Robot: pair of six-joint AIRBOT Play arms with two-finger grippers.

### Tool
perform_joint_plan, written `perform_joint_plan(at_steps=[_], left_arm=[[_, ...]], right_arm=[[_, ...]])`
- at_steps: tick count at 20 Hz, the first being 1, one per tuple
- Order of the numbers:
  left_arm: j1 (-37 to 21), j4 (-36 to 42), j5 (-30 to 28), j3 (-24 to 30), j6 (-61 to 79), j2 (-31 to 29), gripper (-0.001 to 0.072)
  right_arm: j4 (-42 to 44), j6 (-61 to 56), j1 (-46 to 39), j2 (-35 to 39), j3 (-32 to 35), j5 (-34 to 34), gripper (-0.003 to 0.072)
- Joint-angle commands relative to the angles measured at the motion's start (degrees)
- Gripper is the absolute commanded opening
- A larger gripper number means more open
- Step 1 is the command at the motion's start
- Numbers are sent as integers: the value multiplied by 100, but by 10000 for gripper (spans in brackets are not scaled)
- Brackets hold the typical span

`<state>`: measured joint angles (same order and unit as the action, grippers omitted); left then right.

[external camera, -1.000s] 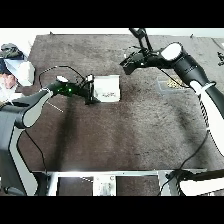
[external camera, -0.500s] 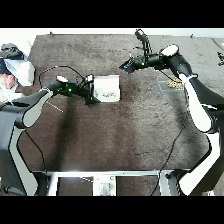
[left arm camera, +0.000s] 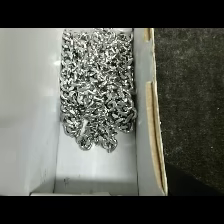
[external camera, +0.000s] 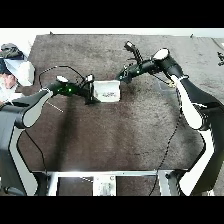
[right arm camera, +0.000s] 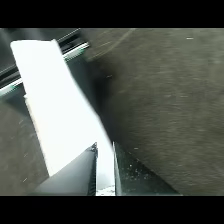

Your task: Fold the box and place the chain.

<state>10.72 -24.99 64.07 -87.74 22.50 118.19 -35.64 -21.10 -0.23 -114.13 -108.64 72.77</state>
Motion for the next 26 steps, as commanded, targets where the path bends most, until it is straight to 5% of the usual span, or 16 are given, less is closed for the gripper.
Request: perform_joint_plan(at_steps=[1,5,6,18,26], left_arm=[[0,0,-2,2,2,2,352],[0,-2,0,2,2,4,352],[0,-2,-2,0,2,4,352],[0,0,0,2,2,2,352],[0,-2,-2,2,2,4,352]], right_arm=[[-33,348,20,-15,-9,627,171],[-39,680,173,-15,-9,682,191],[-55,944,249,-15,-9,678,310],[-407,1436,544,-17,-9,-4,299],[-682,1294,557,-17,15,205,265]])
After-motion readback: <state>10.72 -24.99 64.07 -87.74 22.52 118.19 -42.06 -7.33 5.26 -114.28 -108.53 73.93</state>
